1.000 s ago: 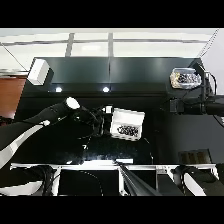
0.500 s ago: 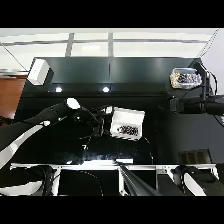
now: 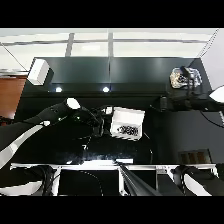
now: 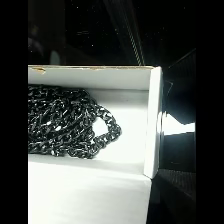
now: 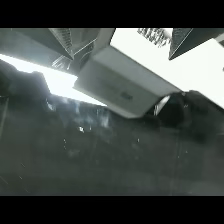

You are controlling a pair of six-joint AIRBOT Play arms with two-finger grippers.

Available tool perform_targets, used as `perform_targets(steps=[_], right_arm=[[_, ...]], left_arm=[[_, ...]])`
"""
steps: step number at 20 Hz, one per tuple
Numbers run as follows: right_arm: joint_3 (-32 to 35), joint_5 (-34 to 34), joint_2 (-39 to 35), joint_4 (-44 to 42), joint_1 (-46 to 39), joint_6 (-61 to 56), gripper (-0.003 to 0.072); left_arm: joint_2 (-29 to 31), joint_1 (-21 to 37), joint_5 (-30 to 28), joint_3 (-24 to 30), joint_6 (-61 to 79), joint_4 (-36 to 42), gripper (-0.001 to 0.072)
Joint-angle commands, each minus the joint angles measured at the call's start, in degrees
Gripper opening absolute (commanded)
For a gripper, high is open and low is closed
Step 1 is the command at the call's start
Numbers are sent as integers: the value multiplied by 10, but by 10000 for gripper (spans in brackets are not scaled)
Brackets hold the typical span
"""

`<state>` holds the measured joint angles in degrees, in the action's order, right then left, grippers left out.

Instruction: Fold the box and place the chain.

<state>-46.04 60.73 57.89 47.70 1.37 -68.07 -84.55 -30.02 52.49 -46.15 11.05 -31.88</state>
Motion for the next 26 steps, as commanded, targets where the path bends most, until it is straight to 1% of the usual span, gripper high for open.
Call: perform_targets(steps=[1,4,6,10,13,14,17,18,20,22,26], right_arm=[[0,-82,57,-33,60,74,720],[0,-81,65,-33,116,236,720],[-8,-51,65,-32,131,293,720],[-28,51,46,-24,122,335,720],[-23,124,19,-19,114,332,720],[-8,130,14,-19,114,328,720],[56,68,-1,-16,114,344,720],[69,47,-3,-16,116,360,720],[75,24,-4,-14,120,390,720],[75,24,-5,-11,120,408,720],[75,48,-5,-8,120,425,720]], left_arm=[[0,-3,-15,0,-11,0,322],[0,-4,-15,0,-12,-1,327],[0,-4,-15,0,-12,-1,328],[0,-4,-15,0,-12,-1,329],[0,-4,-15,0,-12,-1,329],[0,-4,-15,0,-12,-1,329],[0,-4,-15,0,-12,-1,330],[0,-4,-15,0,-12,-1,330],[0,-4,-15,0,-12,-1,330],[0,-4,-15,0,-12,-1,330],[0,-4,-15,0,-12,-1,330]])
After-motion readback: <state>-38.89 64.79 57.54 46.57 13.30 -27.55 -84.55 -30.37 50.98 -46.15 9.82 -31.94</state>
